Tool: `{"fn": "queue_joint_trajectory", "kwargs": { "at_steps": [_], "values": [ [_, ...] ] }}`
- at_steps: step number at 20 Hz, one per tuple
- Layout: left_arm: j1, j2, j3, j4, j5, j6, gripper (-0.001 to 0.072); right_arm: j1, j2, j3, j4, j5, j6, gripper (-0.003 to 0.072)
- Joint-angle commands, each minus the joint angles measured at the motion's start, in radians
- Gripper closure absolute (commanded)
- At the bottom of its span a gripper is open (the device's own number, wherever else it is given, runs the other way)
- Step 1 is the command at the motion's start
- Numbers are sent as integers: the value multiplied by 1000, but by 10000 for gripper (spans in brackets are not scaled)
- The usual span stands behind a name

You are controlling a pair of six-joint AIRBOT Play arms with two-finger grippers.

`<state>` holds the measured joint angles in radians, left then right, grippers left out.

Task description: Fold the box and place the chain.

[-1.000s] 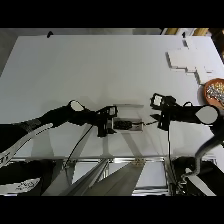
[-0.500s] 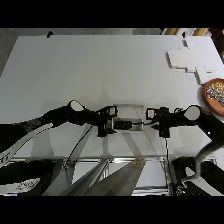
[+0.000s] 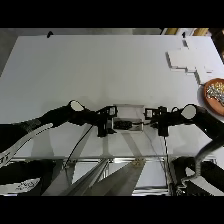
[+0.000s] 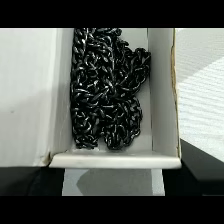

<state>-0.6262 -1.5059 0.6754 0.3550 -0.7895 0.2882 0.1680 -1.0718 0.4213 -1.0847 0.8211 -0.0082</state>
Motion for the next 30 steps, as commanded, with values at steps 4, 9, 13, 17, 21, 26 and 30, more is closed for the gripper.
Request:
{"fn": "queue_joint_trajectory", "kwargs": {
  "at_steps": [4,9,13,17,21,26,30],
  "values": [
    [1,1,0,0,0,0,504,1,45,-1,-15,4,-1,670],
    [1,1,0,0,0,0,504,1,172,-1,-13,68,0,670],
    [1,1,0,0,0,0,504,1,259,-1,89,128,-1,670],
    [1,1,0,0,0,0,504,2,303,-1,475,167,-1,669],
    [1,1,0,0,-1,0,504,43,303,-1,687,152,-1,669],
    [1,1,0,0,0,0,504,241,283,-1,642,-32,-1,668],
    [1,1,0,0,0,0,504,297,272,0,603,-167,-1,358]
  ]
}}
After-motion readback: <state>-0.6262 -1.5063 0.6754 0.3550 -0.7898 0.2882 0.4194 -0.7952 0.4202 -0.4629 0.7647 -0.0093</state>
